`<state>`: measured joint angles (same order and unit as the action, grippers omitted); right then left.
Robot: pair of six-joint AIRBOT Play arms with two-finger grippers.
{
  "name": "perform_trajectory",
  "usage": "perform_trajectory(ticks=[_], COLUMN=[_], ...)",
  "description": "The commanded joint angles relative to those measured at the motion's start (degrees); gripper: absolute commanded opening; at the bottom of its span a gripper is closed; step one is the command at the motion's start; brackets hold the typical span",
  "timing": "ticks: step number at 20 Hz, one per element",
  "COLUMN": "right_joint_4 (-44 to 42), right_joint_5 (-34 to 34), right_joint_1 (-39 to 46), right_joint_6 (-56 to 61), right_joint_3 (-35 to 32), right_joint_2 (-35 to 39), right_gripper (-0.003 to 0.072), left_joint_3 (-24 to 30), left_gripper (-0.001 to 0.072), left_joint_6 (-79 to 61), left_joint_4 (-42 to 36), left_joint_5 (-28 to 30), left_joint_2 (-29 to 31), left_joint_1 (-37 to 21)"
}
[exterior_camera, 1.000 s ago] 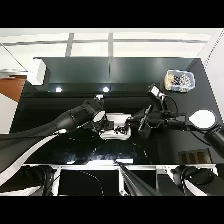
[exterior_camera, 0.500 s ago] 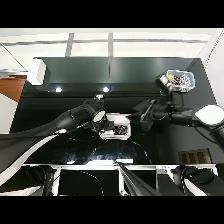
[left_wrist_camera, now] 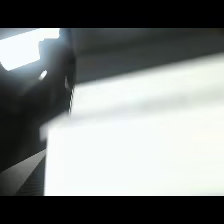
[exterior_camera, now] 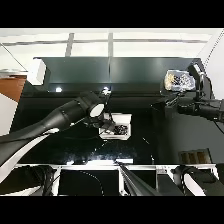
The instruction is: Fold the box and place the chain.
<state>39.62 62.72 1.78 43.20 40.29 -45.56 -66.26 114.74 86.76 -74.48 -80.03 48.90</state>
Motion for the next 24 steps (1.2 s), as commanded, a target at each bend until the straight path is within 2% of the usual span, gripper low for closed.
perform_trajectory(ticks=[1,3,7,9,11,13,16,18,21,24], right_joint_4=[2.27,2.6,2.4,2.4,2.4,2.29,2.32,2.27,2.21,2.21], right_joint_5=[3.41,5.38,7.1,7.08,6.88,6.45,6.54,6.62,6.88,8.07], right_joint_1=[1.73,1.73,1.73,1.7,1.7,1.66,1.66,1.66,1.66,1.66], right_joint_6=[0.33,0.33,0.33,0.35,0.33,0.39,0.79,1.6,1.9,2.93], right_joint_3=[0.11,0.11,0.11,0.11,0.11,0.11,0.11,0.11,0.11,0.11], right_joint_2=[0.04,0.04,0.04,0.04,0.04,0.04,0.04,0.04,0.04,0.04], right_gripper=[0.061,0.061,0.061,0.061,0.0611,0.0612,0.0612,0.0611,0.0611,0.0611], left_joint_3=[2.64,8.92,22.4,28.3,31.76,33.57,33.44,33.33,32.28,32.24], left_gripper=[0.0713,0.0708,0.0708,0.0708,0.0709,0.0713,0.0713,0.0697,0.0696,0.0698], left_joint_6=[-31.23,-38.34,-53.37,-66.18,-78.77,-91.12,-109.85,-112.69,-112.15,-111.56], left_joint_4=[2.99,-1.27,-21.94,-27.32,-29.07,-32.11,-33.81,-35.67,-37.64,-47.78], left_joint_5=[-8.96,-7.41,2.08,9.11,16.2,22.47,23.37,25.46,21.88,21.42], left_joint_2=[6.78,12.0,23.56,25.49,24.61,23.19,20.94,20.44,20.61,20.59], left_joint_1=[-1.2,-6.34,-21.88,-27.15,-28.15,-27.36,-25.55,-25.53,-25.77,-26.75])
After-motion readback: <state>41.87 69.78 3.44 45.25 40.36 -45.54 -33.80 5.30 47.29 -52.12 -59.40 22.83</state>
